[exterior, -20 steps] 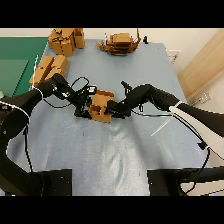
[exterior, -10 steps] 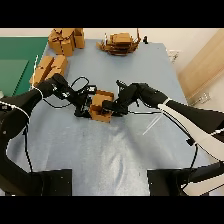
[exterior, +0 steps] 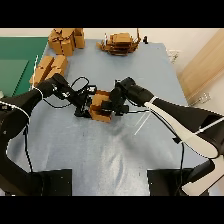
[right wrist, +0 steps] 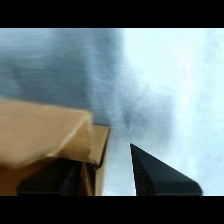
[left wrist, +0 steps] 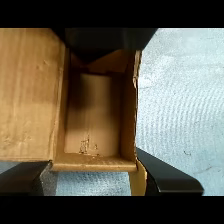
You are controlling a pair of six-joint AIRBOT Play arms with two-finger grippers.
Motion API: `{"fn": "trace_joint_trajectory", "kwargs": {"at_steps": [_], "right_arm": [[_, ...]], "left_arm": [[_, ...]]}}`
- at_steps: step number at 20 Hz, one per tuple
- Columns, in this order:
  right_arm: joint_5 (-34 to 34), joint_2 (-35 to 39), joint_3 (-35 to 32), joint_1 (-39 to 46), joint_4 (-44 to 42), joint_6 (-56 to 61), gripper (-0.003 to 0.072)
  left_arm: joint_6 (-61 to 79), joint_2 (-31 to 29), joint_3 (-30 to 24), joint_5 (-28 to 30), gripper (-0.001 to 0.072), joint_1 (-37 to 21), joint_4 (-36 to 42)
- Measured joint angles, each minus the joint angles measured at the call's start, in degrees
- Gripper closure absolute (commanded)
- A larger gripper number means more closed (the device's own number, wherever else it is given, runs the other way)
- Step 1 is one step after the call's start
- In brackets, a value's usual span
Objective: Fold the box.
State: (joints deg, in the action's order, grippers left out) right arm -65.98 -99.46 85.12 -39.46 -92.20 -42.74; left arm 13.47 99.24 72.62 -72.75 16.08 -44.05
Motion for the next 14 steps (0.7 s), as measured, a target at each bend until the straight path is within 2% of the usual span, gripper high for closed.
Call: {"fn": "trace_joint_trajectory", "kwargs": {"at_steps": [4,5,6,8,9,14], "right_arm": [[-2.58,-3.56,5.38,-1.49,2.54,3.34,0.0283],[-3.28,-4.35,6.56,-1.86,2.75,3.82,0.0372],[-4.83,-5.25,7.82,-2.23,3.23,4.2,0.043],[-8.5,-6.84,10.05,-2.58,3.93,4.83,0.065],[-10.23,-7.41,10.88,-2.84,4.5,5.27,0.0682],[-13.05,-8.83,13.66,-4.11,5.29,5.46,0.0683]], "left_arm": [[-0.17,0.0,0.0,0.07,0.0367,0.0,0.0],[-0.15,0.0,0.0,0.09,0.0367,0.0,0.0],[-0.11,0.0,0.0,0.09,0.0367,0.0,-0.02],[-0.15,0.0,0.0,0.11,0.0367,0.0,0.0],[-0.15,0.0,0.0,0.11,0.0367,0.0,-0.02],[-0.04,0.0,0.0,0.11,0.0366,0.0,-0.11]]}}
